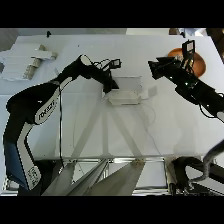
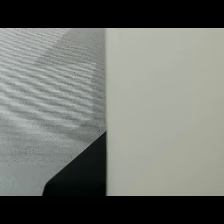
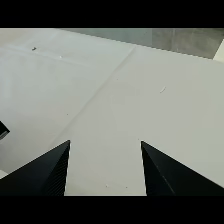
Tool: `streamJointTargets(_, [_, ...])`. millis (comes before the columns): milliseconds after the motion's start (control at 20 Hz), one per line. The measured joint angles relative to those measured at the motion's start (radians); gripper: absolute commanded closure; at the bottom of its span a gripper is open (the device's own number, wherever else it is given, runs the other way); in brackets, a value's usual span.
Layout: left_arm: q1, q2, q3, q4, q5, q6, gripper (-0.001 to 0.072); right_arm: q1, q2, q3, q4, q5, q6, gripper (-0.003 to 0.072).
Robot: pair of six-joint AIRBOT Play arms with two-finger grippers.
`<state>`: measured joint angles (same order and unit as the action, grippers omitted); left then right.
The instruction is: Fold the box and place the chain.
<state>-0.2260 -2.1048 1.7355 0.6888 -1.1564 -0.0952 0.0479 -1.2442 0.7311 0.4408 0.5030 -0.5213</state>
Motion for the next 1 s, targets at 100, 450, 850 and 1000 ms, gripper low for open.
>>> streamJointTargets(100, [0.0, 0.0, 0.0, 0.002, 0.0, 0.001, 0.0693, 0.0, 0.0, 0.0, 0.0, 0.0, 0.0, 0.0021])
streamJointTargets(450, [0.0, 0.0, 0.0, 0.006, 0.0, 0.001, 0.0693, 0.0, 0.0, 0.0, -0.068, 0.01, 0.001, -0.0011])
streamJointTargets(850, [0.0, 0.0, 0.0, 0.007, 0.0, 0.001, 0.0693, 0.0, 0.0, 0.0, -0.146, 0.084, 0.118, -0.0007])
streamJointTargets(1000, [0.0, 0.0, 0.0, 0.007, 0.0, 0.001, 0.0693, 0.0, 0.0, 0.0, -0.312, 0.132, 0.208, -0.0007])
